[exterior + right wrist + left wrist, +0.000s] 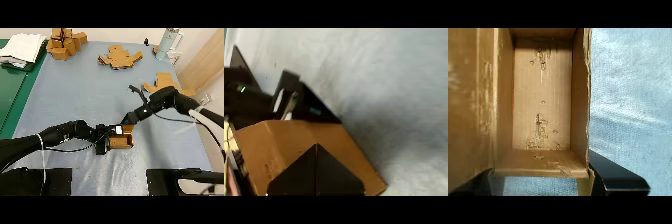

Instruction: Fold the box.

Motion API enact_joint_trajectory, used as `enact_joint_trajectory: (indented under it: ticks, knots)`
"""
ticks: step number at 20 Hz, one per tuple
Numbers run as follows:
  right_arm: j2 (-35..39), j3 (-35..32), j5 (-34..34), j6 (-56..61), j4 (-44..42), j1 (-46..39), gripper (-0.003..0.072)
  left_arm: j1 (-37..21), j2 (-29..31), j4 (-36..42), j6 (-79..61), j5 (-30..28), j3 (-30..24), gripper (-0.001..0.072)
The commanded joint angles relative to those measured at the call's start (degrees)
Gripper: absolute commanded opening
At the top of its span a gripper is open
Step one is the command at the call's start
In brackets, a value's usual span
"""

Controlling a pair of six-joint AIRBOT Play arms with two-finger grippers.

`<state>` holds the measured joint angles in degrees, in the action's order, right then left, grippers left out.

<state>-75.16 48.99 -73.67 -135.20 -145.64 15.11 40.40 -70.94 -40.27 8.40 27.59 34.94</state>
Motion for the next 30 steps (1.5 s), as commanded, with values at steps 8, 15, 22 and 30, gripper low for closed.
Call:
enact_joint_trajectory:
  ticks: [8,15,22,30]
  knots:
    - [27.26,-17.57,25.22,-3.91,15.87,15.15,0.0003,-0.04,0.04,0.00,-0.02,-0.02,0.00,0.0516]
    - [32.44,-21.29,37.59,-3.89,35.06,26.73,0.0004,-0.04,0.02,0.00,-0.02,-0.02,0.00,0.0516]
    - [31.23,-22.27,42.86,-3.91,48.26,30.80,0.0131,-0.04,0.04,0.00,-0.02,-0.04,0.00,0.0516]
    - [31.69,-22.29,42.32,-3.98,49.37,35.63,0.0316,-0.04,0.02,0.00,0.00,-0.02,0.00,0.0516]
